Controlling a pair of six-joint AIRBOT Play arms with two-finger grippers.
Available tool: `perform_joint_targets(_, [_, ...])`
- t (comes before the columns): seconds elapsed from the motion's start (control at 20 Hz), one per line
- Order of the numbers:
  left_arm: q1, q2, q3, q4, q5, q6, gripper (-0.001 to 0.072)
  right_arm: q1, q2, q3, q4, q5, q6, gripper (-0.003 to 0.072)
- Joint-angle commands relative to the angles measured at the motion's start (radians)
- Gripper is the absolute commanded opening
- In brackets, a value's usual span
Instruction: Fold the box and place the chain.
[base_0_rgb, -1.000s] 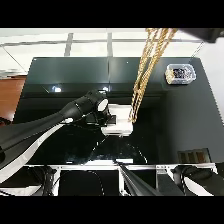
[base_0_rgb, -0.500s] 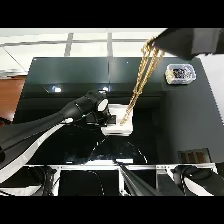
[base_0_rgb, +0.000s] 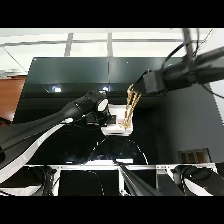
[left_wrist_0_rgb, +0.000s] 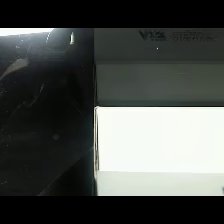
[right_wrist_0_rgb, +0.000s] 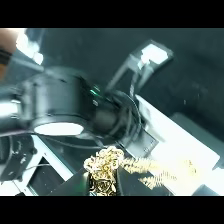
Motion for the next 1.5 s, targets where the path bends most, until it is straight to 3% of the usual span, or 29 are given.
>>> perform_joint_targets(0.0, [0.0, -0.001, 0.001, 0.0, 0.001, 0.0, 0.0027, 0.01, 0.0, -0.114, -0.021, -0.039, 0.003, 0.0015])
perform_joint_targets(0.15, [0.0, -0.001, 0.001, 0.0, 0.001, 0.0, 0.0027, 0.022, 0.0, -0.225, -0.016, -0.091, 0.012, 0.0014])
perform_joint_targets(0.35, [0.0, -0.001, 0.001, 0.0, 0.001, 0.0, 0.0027, 0.093, 0.0, -0.435, -0.015, -0.324, 0.048, 0.0015])
perform_joint_targets(0.5, [0.0, -0.001, 0.001, 0.0, 0.001, 0.0, 0.0027, 0.114, 0.0, -0.523, -0.011, -0.415, 0.057, 0.0015])
perform_joint_targets(0.75, [0.0, -0.001, 0.001, 0.0, 0.01, 0.0, 0.0027, 0.114, 0.0, -0.536, 0.007, -0.417, 0.059, 0.002])
perform_joint_targets(0.8, [0.0, -0.001, 0.001, 0.0, 0.01, 0.0, 0.0027, 0.114, 0.0, -0.536, 0.011, -0.415, 0.059, 0.0189])
perform_joint_targets(0.85, [0.0, -0.001, 0.001, 0.0, 0.01, 0.0, 0.0027, 0.113, 0.0, -0.536, 0.01, -0.406, 0.059, 0.0306])
perform_joint_targets(1.1, [0.0, -0.001, 0.001, -0.001, 0.018, 0.0, 0.0027, -0.006, 0.013, -0.536, -0.201, -0.323, 0.074, 0.0305])
perform_joint_targets(1.45, [0.002, 0.0, 0.004, 0.003, 0.019, -0.019, 0.0028, -0.033, 0.012, -0.536, -0.169, -0.327, 0.07, 0.0304])
